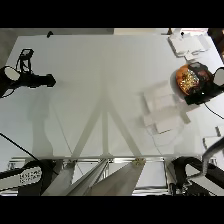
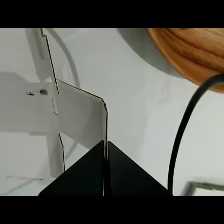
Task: Fold the box and place the chain.
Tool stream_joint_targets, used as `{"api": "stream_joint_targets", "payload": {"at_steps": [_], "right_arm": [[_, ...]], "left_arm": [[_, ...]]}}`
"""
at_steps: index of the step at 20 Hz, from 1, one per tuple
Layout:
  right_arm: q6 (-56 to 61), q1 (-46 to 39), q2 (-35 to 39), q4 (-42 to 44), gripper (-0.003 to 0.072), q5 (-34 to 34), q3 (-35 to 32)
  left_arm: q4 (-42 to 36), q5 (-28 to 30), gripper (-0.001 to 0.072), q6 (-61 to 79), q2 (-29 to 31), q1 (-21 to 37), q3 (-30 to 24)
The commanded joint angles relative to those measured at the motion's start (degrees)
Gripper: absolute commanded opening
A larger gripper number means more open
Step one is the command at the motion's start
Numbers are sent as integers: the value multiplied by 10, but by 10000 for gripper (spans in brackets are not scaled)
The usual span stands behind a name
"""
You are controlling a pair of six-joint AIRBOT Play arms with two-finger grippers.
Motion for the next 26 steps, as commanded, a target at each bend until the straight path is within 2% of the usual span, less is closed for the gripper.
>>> {"api": "stream_joint_targets", "payload": {"at_steps": [1, 5, 9, 13, 16, 19, 22, 26], "right_arm": [[-31, 37, 41, 168, 5, -14, 3], [-34, 37, 50, 362, 6, -47, 3], [-39, 37, 50, 395, 7, -107, -9], [-64, 56, 50, 476, 7, -243, -110], [-74, 114, 49, 476, 7, -367, -204], [-74, 162, 48, 476, 7, -457, -256], [-73, 172, 46, 478, 6, -488, -261], [-74, 172, 46, 475, 7, -487, -261]], "left_arm": [[0, 0, 703, 0, 0, 0, 0], [0, 0, 703, 0, 0, 0, 0], [0, 0, 703, 0, 0, 0, 0], [0, 0, 703, 0, 0, 0, 0], [0, 0, 703, 0, 0, 0, 0], [0, 0, 703, 0, 0, 0, 0], [0, 0, 703, 0, 0, 0, 0], [0, 0, 703, 0, 0, 0, 0]]}}
